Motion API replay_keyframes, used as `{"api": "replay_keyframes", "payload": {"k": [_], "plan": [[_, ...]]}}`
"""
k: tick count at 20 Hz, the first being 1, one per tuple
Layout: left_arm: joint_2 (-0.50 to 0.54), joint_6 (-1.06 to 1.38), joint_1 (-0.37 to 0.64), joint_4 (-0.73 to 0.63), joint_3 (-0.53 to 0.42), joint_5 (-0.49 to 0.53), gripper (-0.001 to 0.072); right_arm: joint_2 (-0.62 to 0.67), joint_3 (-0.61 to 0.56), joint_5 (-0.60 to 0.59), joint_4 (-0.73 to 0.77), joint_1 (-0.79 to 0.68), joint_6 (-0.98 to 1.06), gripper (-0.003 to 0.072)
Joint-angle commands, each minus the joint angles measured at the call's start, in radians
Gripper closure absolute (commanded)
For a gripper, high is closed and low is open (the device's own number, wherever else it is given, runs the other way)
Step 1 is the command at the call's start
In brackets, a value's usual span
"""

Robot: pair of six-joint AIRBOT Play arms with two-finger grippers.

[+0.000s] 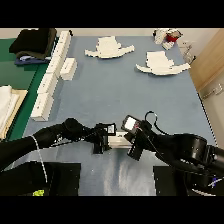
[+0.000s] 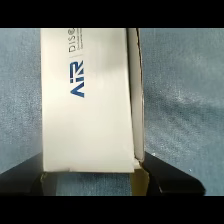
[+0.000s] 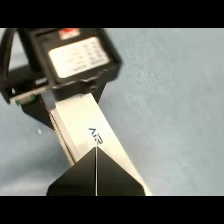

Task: Fold the box.

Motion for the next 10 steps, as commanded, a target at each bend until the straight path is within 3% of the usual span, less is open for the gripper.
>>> {"api": "replay_keyframes", "payload": {"k": [1,3,4,10], "plan": [[0.000,-0.001,0.000,0.000,0.001,0.000,0.0113,0.049,-0.159,0.383,0.085,-0.012,0.411,0.0686],[0.000,-0.001,0.000,0.000,0.001,0.000,0.0113,0.038,-0.261,0.584,0.099,-0.008,0.494,0.0686],[0.000,-0.001,0.000,0.000,0.001,0.000,0.0113,0.031,-0.290,0.616,0.099,-0.008,0.496,0.0686],[0.000,-0.001,0.000,0.000,0.001,0.000,0.0113,-0.039,-0.314,0.613,0.098,-0.008,0.496,0.0686]]}}
